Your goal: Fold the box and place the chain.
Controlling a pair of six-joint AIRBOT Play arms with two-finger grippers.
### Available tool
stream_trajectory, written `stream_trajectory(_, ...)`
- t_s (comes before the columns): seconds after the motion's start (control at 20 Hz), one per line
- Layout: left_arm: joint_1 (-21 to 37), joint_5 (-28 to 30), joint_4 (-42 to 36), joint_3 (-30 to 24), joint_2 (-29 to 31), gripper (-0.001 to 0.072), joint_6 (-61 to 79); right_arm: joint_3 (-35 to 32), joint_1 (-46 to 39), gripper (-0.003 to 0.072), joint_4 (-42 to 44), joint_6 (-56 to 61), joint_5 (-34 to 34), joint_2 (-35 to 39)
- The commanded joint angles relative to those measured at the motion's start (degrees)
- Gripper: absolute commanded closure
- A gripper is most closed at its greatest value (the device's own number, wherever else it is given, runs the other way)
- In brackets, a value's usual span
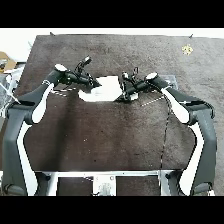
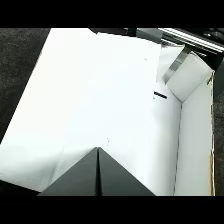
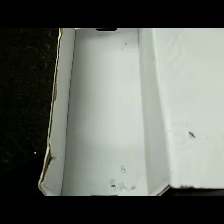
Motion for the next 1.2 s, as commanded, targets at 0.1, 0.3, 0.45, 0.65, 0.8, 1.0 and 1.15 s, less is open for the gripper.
stream_trajectory(0.1,0.0,-0.5,-0.7,0.5,0.5,0.0698,0.2,0.0,0.0,0.0299,0.0,-0.1,0.0,0.0)
stream_trajectory(0.3,0.6,-1.9,-0.5,5.0,3.9,0.0698,0.0,0.0,0.0,0.0299,0.0,-0.1,0.0,0.0)
stream_trajectory(0.45,2.5,-4.3,2.3,5.2,9.2,0.0698,-0.1,0.0,0.0,0.0299,0.0,-0.1,0.0,0.0)
stream_trajectory(0.65,3.9,-17.6,17.0,4.9,11.9,0.0694,0.0,0.0,0.1,0.0299,0.0,-0.1,0.0,0.0)
stream_trajectory(0.8,2.1,-16.0,27.0,-1.4,11.9,0.0202,1.1,0.0,0.0,0.0299,0.0,-0.1,0.0,0.0)
stream_trajectory(1.0,-0.3,0.8,26.6,-11.2,11.9,0.0090,13.8,0.0,0.0,0.0299,0.0,-0.1,0.0,0.0)
stream_trajectory(1.15,-1.5,4.1,26.2,-13.1,11.8,0.0093,13.2,0.0,0.0,0.0299,0.0,-0.1,0.0,0.0)
